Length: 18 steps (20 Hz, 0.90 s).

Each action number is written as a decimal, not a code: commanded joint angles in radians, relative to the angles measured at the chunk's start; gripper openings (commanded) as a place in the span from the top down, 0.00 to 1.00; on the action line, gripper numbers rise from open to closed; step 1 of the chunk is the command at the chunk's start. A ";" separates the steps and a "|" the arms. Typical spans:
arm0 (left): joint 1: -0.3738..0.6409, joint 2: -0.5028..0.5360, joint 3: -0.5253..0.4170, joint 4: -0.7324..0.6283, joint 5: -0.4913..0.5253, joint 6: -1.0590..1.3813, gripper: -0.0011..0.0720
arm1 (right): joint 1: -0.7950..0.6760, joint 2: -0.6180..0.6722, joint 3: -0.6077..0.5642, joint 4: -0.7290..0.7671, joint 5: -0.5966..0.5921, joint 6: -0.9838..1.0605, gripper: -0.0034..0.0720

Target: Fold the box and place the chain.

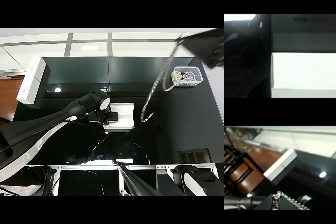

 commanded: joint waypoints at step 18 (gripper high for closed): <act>0.000 0.000 0.000 0.001 -0.021 0.000 0.94 | 0.363 -0.237 -0.475 -0.017 -0.316 0.031 0.92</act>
